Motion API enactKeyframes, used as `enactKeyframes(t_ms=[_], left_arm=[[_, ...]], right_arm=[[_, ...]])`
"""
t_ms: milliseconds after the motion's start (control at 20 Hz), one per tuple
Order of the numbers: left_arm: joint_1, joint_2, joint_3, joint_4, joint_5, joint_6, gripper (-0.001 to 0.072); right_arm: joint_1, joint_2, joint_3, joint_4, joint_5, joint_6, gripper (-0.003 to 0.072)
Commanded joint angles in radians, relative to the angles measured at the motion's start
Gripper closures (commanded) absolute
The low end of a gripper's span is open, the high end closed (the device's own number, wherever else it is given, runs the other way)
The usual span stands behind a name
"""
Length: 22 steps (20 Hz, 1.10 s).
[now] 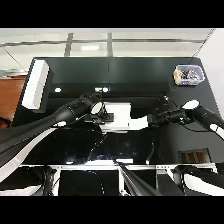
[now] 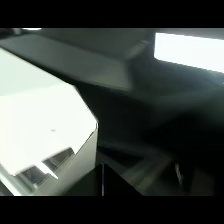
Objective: Fold the box and place the chain.
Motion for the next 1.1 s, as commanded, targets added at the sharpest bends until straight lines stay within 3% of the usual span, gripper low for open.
enactKeyframes(t_ms=[0,50,150,200,500,550,600,1050], left_arm=[[0.000,0.001,0.001,0.000,0.001,0.000,0.0684],[0.000,0.001,0.001,0.000,0.000,0.000,0.0684],[0.000,0.001,0.001,0.000,0.000,0.000,0.0684],[0.000,0.001,0.001,0.000,0.000,0.000,0.0684],[0.000,0.001,0.001,0.000,0.000,0.000,0.0684],[0.000,0.001,0.001,0.000,0.000,0.000,0.0684],[0.000,0.001,0.001,0.000,0.001,0.000,0.0684],[0.000,0.001,0.001,0.000,-0.003,0.000,0.0684]], right_arm=[[0.027,-0.014,0.030,0.083,0.064,-0.091,0.0670],[0.027,-0.014,0.042,0.077,0.086,-0.090,0.0644],[0.027,-0.014,0.064,0.072,0.106,-0.090,0.0104],[0.028,-0.014,0.067,0.091,0.108,-0.090,0.0025],[0.127,-0.014,0.097,0.120,0.089,-0.035,0.0031],[0.155,-0.014,0.127,0.076,0.076,0.009,0.0206],[0.177,-0.014,0.161,0.019,0.067,0.058,0.0249],[0.395,-0.014,0.342,-0.428,-0.051,0.621,0.0257]])
